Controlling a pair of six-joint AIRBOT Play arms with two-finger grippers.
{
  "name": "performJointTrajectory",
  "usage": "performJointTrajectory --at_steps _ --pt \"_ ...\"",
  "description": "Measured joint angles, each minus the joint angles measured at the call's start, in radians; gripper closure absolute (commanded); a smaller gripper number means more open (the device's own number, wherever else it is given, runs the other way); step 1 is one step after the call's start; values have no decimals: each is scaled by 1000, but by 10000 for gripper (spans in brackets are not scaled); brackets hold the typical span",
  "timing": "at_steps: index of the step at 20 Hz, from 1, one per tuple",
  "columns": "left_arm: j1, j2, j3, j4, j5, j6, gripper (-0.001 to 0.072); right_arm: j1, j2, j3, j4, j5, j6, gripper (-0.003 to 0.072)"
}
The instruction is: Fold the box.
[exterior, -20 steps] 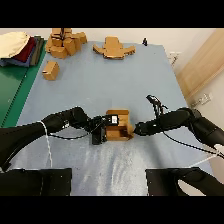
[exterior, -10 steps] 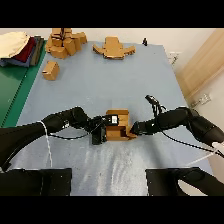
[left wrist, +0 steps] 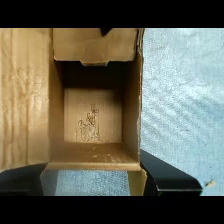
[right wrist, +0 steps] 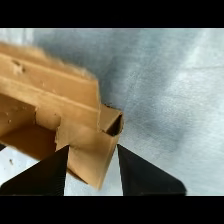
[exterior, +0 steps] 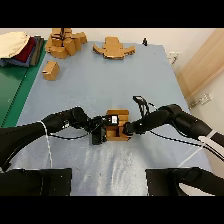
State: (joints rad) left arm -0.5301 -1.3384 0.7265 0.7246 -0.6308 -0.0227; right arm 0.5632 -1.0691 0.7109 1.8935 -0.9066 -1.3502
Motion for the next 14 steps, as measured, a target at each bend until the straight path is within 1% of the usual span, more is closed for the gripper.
performJointTrajectory --at_steps 5,10,11,12,14 --pt "0 0 0 0 0 0 326 119 -62 94 -208 -74 313 222" --pt "0 0 0 0 0 0 326 212 -151 146 -313 -139 526 224" --pt "0 0 0 0 0 0 326 221 -172 157 -330 -152 559 264" --pt "0 0 0 0 0 0 325 228 -191 166 -346 -161 586 287" --pt "0 0 0 0 0 0 326 239 -221 181 -371 -178 632 404"
